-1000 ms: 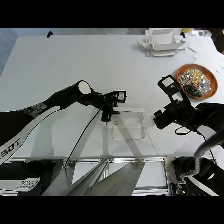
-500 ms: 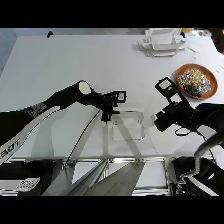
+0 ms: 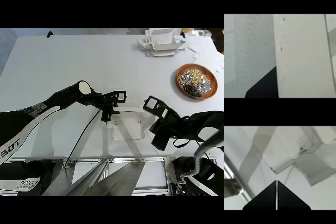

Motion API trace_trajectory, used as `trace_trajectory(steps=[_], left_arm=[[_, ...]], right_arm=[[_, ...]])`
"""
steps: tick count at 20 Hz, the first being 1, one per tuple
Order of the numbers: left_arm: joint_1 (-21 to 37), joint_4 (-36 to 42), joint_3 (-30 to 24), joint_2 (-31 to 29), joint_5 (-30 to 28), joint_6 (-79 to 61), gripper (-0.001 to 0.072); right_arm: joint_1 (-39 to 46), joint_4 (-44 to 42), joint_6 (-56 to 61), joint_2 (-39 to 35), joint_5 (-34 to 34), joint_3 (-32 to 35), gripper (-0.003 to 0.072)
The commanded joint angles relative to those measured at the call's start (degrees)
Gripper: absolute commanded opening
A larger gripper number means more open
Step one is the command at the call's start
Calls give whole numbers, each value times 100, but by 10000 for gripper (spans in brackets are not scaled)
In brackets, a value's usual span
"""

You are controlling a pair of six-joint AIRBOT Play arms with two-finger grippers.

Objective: Fold the box and place the chain.

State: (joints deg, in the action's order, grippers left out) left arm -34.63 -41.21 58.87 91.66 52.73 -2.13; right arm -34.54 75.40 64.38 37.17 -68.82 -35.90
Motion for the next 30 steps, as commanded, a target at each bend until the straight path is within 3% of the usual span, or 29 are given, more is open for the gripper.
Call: trace_trajectory(steps=[1, 4, 6, 7, 8, 9, 10, 11, 12, 20, 30], left_arm=[[0, 2, -4, 4, 0, 0, 11], [0, 2, -4, 4, 2, 0, 11], [0, 2, -4, 4, 0, 0, 11], [0, 2, -4, 4, 2, 0, 11], [-7, 2, -4, 4, 0, 0, 11], [-7, 2, -4, 4, 2, 0, 11], [-7, 2, -4, 4, 2, 0, 11], [-9, 2, -4, 4, 2, 0, 11], [-9, 2, -4, 4, 2, 0, 11], [-9, 2, -4, 4, 2, 0, 11], [-9, 2, -4, 4, 2, 0, 11]], right_arm=[[-2, -367, -1191, -92, 39, 549, 18], [-7, -474, -1755, -229, 588, 1126, 18], [-164, -426, -2035, -551, 1331, 1545, 29], [-289, -350, -2273, -745, 1563, 1709, 185], [-446, -192, -2562, -955, 1825, 1902, 399], [-599, -7, -2774, -1108, 2072, 2109, 523], [-756, 114, -2824, -1150, 2323, 2293, 614], [-911, 149, -2828, -1128, 2579, 2455, 629], [-1064, 155, -2830, -1078, 2914, 2608, 690], [-1224, 739, -2846, 413, 4662, 2702, 700], [-1128, 859, -2844, 72, 4229, 2568, 689]])
